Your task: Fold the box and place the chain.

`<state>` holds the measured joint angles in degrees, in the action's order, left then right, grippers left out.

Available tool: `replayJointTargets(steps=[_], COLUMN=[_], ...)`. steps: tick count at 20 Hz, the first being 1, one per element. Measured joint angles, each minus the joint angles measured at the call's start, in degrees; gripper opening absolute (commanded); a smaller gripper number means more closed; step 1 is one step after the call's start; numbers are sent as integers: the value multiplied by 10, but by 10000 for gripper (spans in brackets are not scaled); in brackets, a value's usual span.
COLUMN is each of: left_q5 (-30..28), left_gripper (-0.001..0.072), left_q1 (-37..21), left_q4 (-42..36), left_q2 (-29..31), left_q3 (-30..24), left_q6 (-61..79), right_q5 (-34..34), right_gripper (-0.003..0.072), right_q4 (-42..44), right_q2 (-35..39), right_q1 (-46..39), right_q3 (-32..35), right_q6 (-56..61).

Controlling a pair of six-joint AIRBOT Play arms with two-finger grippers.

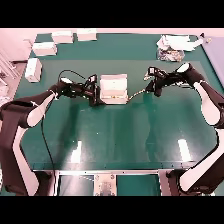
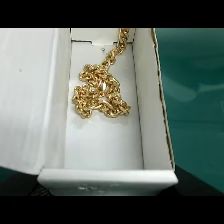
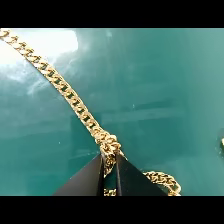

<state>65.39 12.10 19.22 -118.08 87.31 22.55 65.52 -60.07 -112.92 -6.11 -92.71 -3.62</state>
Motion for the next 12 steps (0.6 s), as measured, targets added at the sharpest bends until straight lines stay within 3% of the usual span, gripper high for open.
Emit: replayJointTargets(steps=[6, 12], left_q5=[0, 0], left_gripper=[447, 447], left_q1=[0, 0], left_q4=[0, 0], left_q2=[0, 0], left_q3=[0, 0], left_q6=[0, 0], right_q5=[15, 32], right_gripper=[6, 6], right_q4=[14, 80], right_q2=[26, 79], right_q1=[16, 23], right_q3=[-9, -12], right_q6=[33, 46])
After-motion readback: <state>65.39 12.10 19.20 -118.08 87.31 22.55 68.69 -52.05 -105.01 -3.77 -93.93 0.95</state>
